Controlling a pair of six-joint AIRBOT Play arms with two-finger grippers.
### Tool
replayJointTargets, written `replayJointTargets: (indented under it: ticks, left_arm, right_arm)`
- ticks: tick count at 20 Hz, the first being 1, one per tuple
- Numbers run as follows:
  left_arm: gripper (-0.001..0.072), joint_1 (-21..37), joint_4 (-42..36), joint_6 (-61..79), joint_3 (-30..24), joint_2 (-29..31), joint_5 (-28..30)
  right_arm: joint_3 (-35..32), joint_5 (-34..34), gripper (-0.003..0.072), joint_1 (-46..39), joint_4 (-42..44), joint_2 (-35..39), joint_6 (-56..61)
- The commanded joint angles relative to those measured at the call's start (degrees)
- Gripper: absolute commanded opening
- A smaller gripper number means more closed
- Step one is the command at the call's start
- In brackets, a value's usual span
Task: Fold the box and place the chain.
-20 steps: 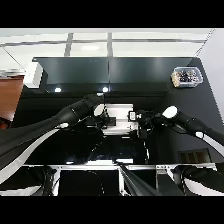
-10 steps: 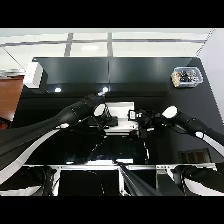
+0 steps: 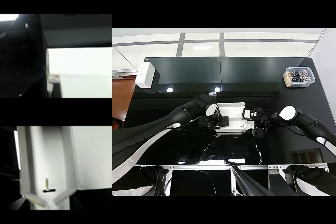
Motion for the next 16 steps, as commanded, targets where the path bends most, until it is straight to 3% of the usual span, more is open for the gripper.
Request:
replayJointTargets:
  ticks: [1, 12, 16]
  left_arm:
    - [0.0023, 0.02, 0.02, -0.07, 0.04, 0.04, -0.02]
    - [0.0022, 0.13, 0.74, 0.02, 0.04, 0.04, -0.28]
    - [0.0021, -0.09, 3.06, -0.37, 1.22, 0.02, -3.34]
  right_arm:
    - [0.07, 0.52, 0.0644, -0.07, -3.3, 1.25, 1.68]
    - [0.04, 2.08, 0.0633, 0.2, -7.06, 3.96, 0.79]
    - [0.0, 2.49, 0.0633, 0.37, -4.7, 3.91, 0.66]
